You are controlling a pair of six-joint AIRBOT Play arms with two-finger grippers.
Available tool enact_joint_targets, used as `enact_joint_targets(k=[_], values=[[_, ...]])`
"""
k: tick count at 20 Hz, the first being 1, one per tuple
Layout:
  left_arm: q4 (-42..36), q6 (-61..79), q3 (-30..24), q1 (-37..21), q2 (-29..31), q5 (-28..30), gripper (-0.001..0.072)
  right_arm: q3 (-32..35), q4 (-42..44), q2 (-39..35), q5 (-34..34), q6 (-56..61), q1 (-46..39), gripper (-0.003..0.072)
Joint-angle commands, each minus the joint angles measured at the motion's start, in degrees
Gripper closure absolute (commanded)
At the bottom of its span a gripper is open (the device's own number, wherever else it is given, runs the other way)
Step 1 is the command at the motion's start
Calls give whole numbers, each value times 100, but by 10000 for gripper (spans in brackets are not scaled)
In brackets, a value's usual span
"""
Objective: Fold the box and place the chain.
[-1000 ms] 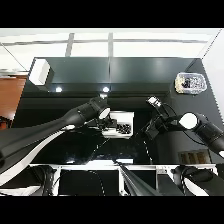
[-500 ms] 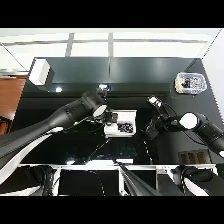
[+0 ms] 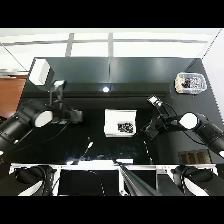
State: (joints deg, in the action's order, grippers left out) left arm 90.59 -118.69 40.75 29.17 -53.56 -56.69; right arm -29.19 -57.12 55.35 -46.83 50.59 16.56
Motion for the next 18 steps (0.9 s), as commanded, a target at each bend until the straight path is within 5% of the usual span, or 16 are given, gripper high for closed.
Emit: enact_joint_targets(k=[1,3,4,5,12,18], values=[[-3676,3355,-1268,-1335,400,1521,281,2,2,2,44,-2,-2,189],[-5560,6548,-1438,-1661,120,1169,276,2,0,2,52,-2,-2,189],[-6013,7899,-1436,-1663,-35,940,69,2,0,2,52,-2,-2,189],[-6223,8607,-1434,-1598,-166,914,-4,2,0,2,57,-2,-2,189],[-5045,11020,-1309,-901,-555,1268,-1,2,0,2,79,-2,-2,189],[-6531,14198,-1126,-951,-1665,444,-2,2,0,2,98,-2,-2,189]])
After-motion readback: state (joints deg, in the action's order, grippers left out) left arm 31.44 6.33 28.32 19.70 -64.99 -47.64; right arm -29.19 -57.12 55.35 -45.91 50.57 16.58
